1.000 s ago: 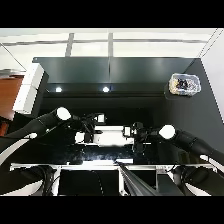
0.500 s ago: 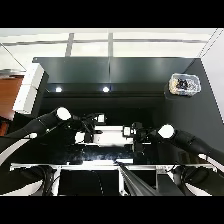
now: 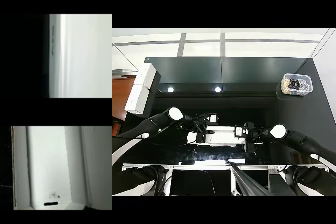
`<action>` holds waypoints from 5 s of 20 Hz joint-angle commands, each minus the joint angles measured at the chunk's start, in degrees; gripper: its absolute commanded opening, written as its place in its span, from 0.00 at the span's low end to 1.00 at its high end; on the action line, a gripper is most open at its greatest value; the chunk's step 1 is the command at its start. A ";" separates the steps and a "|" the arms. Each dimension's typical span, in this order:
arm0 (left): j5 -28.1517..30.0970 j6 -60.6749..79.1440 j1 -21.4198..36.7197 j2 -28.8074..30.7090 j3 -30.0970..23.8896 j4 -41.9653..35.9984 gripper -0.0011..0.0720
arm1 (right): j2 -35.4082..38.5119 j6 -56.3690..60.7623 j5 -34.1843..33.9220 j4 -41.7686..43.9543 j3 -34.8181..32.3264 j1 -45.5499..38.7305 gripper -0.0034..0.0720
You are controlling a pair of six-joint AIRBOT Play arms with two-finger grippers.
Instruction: Fold the box and place the chain.
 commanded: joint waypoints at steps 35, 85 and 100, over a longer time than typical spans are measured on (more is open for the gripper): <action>-27.76 -38.60 13.29 20.22 -1.36 0.74 0.05 | -0.02 0.04 0.81 -0.09 -0.04 0.02 0.51; -1.88 -9.64 3.87 18.43 -9.57 9.66 0.98 | -0.02 1.38 1.49 -0.04 -0.04 0.02 0.51; -3.15 -7.30 1.79 13.64 -9.55 -0.09 0.48 | -0.02 1.97 1.51 -0.04 -0.04 0.02 0.51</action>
